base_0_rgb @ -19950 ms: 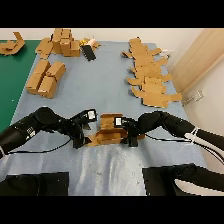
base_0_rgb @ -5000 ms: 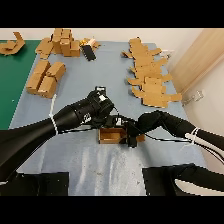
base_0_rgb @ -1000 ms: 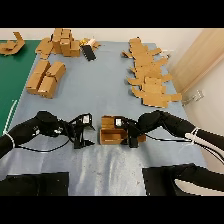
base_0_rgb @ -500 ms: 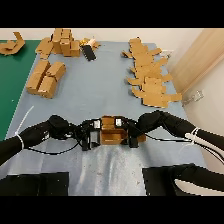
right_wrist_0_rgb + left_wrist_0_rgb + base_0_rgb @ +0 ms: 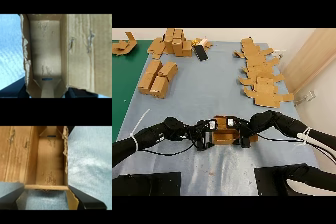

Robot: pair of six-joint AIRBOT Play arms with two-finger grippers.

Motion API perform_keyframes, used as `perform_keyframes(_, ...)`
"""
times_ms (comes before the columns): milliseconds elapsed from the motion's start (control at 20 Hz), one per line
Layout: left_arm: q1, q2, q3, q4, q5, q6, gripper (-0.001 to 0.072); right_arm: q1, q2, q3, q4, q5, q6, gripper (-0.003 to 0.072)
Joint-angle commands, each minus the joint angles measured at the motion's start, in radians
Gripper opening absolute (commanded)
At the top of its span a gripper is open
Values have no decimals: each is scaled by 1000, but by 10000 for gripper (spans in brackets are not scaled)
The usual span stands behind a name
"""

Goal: Fold the box.

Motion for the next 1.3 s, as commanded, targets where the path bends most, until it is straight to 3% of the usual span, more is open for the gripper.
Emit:
perform_keyframes(0, -3, 0, 1, -9, 10, -2, 695, 1, 0, 0, 0, 0, 0, 434)
perform_keyframes(1250, -3, -2, 7, -39, -19, -54, 695, 1, 0, 0, 0, 0, 0, 433)
